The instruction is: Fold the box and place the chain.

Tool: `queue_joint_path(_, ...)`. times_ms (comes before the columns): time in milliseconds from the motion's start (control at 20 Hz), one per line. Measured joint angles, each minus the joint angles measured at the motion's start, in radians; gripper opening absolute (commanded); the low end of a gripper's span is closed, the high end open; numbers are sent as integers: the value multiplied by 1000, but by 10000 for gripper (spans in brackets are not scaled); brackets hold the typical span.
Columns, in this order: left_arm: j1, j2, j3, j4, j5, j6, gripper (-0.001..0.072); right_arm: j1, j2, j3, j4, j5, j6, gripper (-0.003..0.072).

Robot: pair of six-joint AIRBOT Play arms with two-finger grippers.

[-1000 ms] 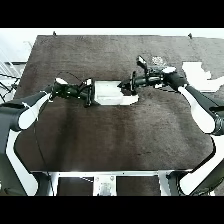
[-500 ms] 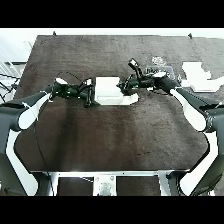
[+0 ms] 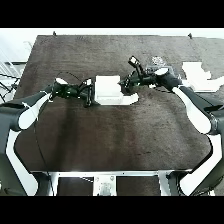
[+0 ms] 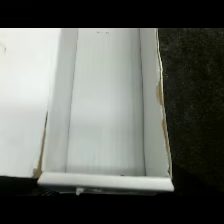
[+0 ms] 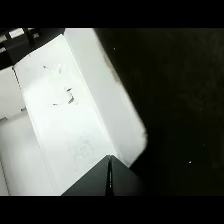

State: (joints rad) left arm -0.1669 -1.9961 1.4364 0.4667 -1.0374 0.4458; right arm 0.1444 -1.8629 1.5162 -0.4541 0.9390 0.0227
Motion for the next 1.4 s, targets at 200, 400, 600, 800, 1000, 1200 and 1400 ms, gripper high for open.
queue_joint_path(200,0,0,0,0,0,0,417,-28,107,-10,-129,42,-6,595)
queue_joint_path(400,0,0,0,0,2,0,417,-41,144,-40,-313,81,-10,593)
queue_joint_path(600,0,0,0,0,2,0,417,-26,127,-84,-385,95,-58,471)
queue_joint_path(800,0,0,0,0,3,0,417,3,91,-100,-407,96,-78,469)
queue_joint_path(1000,0,0,0,0,4,0,418,24,77,-104,-415,97,-83,471)
queue_joint_path(1200,0,0,0,0,4,0,417,37,72,-105,-404,97,-86,255)
queue_joint_path(1400,0,0,0,0,4,0,417,56,66,-105,-344,97,-86,123)
